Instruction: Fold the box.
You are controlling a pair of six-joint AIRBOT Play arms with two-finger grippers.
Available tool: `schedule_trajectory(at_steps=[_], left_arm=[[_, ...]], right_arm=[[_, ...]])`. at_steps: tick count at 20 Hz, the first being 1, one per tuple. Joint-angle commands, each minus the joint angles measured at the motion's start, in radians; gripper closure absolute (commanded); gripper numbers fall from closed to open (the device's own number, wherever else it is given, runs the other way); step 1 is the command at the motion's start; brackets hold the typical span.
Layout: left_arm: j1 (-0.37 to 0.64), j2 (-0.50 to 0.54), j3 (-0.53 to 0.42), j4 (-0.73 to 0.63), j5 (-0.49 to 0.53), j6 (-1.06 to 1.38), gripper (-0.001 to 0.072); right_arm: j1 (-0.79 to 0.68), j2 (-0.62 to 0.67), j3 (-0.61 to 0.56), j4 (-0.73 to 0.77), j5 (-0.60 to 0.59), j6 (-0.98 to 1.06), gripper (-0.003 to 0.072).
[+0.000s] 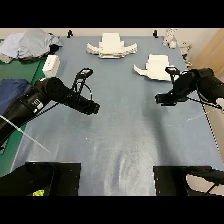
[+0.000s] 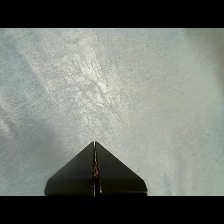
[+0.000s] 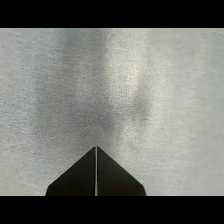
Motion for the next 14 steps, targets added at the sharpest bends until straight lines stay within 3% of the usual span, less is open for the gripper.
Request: schedule_trajectory(at_steps=[1,11,14], left_arm=[[0.000,0.000,0.000,0.000,0.000,0.000,0.0698],[0.000,0.000,0.000,0.000,0.000,0.001,0.0698],[0.000,0.000,0.000,0.000,0.000,0.000,0.0698]], right_arm=[[0.000,0.000,0.000,0.000,0.000,0.000,0.0668],[0.000,0.000,0.000,0.004,0.003,0.000,0.0668],[0.000,0.000,0.000,0.089,0.041,0.000,0.0668]])
